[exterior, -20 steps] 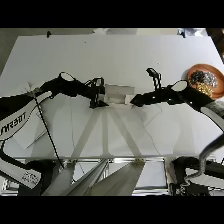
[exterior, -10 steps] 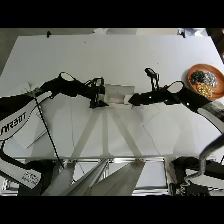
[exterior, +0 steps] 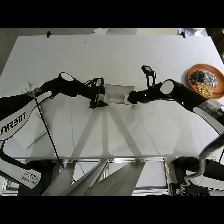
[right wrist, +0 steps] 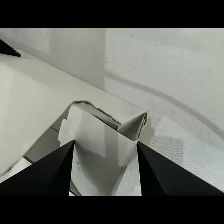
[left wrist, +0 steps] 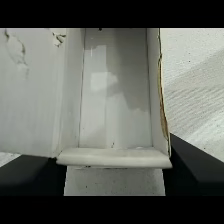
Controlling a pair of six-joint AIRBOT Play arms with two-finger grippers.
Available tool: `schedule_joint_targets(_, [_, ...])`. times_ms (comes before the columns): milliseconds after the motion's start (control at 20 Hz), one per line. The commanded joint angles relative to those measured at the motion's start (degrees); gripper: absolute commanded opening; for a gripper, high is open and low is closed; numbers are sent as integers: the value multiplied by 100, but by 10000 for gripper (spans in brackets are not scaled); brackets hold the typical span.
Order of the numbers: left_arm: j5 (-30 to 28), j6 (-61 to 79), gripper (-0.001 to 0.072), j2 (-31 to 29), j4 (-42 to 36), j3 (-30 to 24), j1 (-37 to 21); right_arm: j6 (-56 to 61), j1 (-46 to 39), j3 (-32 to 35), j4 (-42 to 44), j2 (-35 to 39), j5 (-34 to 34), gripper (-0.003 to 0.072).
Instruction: Fold the box and place the chain.
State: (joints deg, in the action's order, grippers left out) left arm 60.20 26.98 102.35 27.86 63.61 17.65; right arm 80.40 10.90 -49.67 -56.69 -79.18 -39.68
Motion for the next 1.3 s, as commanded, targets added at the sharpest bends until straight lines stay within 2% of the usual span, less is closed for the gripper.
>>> schedule_joint_targets(0, [0, 0, 277, -4, 2, 2, -4, 518, 214, -57, -199, 0, -33, 397])
schedule_joint_targets(100, [-2, 0, 277, -4, 2, 2, -4, 516, 302, -57, -203, 0, -35, 395])
schedule_joint_targets(200, [0, 0, 277, -4, 2, 2, -4, 538, 358, -57, -297, 0, -35, 333])
schedule_joint_targets(350, [0, 0, 277, -4, 2, 2, -4, 984, 437, -72, -660, 0, -59, 334])
schedule_joint_targets(550, [0, 0, 277, -4, 4, 2, -4, 1716, 553, -286, -1572, 0, -326, 334])
schedule_joint_targets(650, [-2, 0, 277, -4, 2, 2, -4, 1759, 608, -404, -1714, 0, -389, 313])
schedule_joint_targets(900, [0, 0, 277, -4, 2, 2, -4, 2354, 608, -472, -2328, 0, -713, 316])
schedule_joint_targets(1100, [0, -2, 277, -4, 4, 2, -4, 2616, 619, -472, -2361, 0, -612, 333])
schedule_joint_targets(1250, [0, 0, 277, -4, 2, 2, -4, 2627, 748, -474, -2083, 0, -428, 341])
